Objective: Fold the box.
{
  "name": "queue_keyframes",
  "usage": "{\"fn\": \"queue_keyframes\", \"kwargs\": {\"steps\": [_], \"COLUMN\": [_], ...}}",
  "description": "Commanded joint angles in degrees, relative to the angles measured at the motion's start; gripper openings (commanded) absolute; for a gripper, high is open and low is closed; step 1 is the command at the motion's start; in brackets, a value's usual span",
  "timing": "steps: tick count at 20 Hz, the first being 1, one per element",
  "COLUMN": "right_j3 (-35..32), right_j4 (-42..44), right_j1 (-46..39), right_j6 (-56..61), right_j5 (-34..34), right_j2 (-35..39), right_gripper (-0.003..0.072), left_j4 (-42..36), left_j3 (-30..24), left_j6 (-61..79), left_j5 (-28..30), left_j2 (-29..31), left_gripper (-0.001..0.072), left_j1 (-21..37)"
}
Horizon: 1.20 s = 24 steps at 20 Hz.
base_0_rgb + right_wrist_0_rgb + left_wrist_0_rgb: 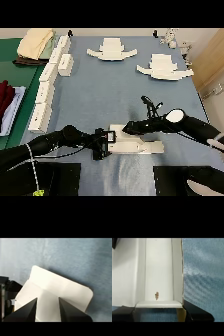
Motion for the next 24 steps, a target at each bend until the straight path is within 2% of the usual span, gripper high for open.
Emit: {"fn": "queue_keyframes", "kwargs": {"steps": [1, 8, 11, 15, 17, 22, 24], "right_j3": [0.20, 0.26, 1.05, 1.92, 1.92, 1.90, 1.66], "right_j4": [0.44, 0.87, 0.39, -2.71, -6.16, -21.79, -26.27], "right_j1": [0.02, 0.00, 0.00, 0.00, 0.00, 0.02, 0.02], "right_j6": [-2.32, -2.91, -2.95, -2.93, -2.95, -7.02, -7.87], "right_j5": [-0.79, 0.07, 0.74, 1.86, 5.81, 23.26, 28.26], "right_j2": [-5.25, -3.89, 1.09, 11.89, 16.52, 26.71, 30.18], "right_gripper": [0.0401, 0.0401, 0.0401, 0.0401, 0.0401, 0.0401, 0.0401], "left_j4": [0.09, 0.09, 0.09, 0.09, 0.09, 0.09, 0.09], "left_j3": [-0.02, 0.00, -0.02, 0.00, 0.00, 0.00, 0.00], "left_j6": [0.07, 0.07, 0.07, 0.07, 0.04, 0.07, 0.07], "left_j5": [-0.04, -0.04, -0.04, -0.04, -0.04, -0.04, -0.04], "left_j2": [-0.04, -0.04, -0.04, -0.04, -0.04, -0.04, -0.04], "left_gripper": [0.0453, 0.0453, 0.0453, 0.0453, 0.0453, 0.0453, 0.0453], "left_j1": [0.02, 0.02, 0.02, 0.02, 0.02, 0.02, 0.02]}}
